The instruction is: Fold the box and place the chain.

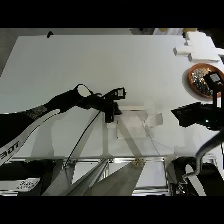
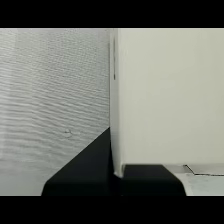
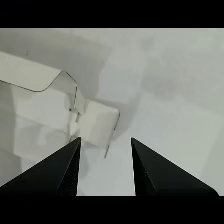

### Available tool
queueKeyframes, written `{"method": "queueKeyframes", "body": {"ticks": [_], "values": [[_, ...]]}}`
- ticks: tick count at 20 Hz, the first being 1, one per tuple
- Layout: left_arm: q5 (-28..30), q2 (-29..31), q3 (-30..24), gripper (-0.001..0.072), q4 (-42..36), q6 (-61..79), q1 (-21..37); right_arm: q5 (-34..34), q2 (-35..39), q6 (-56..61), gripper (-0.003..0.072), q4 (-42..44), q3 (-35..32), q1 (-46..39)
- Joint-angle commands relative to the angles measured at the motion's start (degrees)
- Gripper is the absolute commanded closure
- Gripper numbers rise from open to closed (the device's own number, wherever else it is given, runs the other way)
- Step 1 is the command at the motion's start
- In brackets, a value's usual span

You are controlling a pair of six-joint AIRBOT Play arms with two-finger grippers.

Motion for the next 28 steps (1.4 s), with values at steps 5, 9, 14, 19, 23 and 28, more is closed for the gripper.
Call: {"method": "queueKeyframes", "body": {"ticks": [5, 9, 14, 19, 23, 28], "values": [[1.2, 0.0, 0.0, 0.0705, 4.3, 0.6, 0.0, 0.0, 0.0, 0.0, 0.0348, -1.2, 0.0, 0.0], [1.2, 0.0, 0.0, 0.0701, 5.1, 0.6, 0.0, -0.3, 0.0, -1.6, 0.0349, -1.2, 0.0, 0.0], [1.3, -0.1, 0.0, 0.0702, 5.1, 0.7, 0.0, -0.3, 0.0, -1.6, 0.0349, -1.2, 0.0, 0.0], [2.3, -0.1, 0.0, 0.0703, 5.1, 0.8, 0.0, -0.3, 0.0, -1.5, 0.0349, -1.2, 0.0, 0.0], [1.9, 0.1, 0.4, 0.0705, 5.1, 5.4, 0.0, -0.3, 0.0, -1.6, 0.0349, -1.2, 0.0, 0.0], [-1.4, -0.1, 3.8, 0.0706, 5.1, 5.5, 0.2, -0.5, 0.0, -1.6, 0.0349, -1.2, 0.0, 0.0]]}}
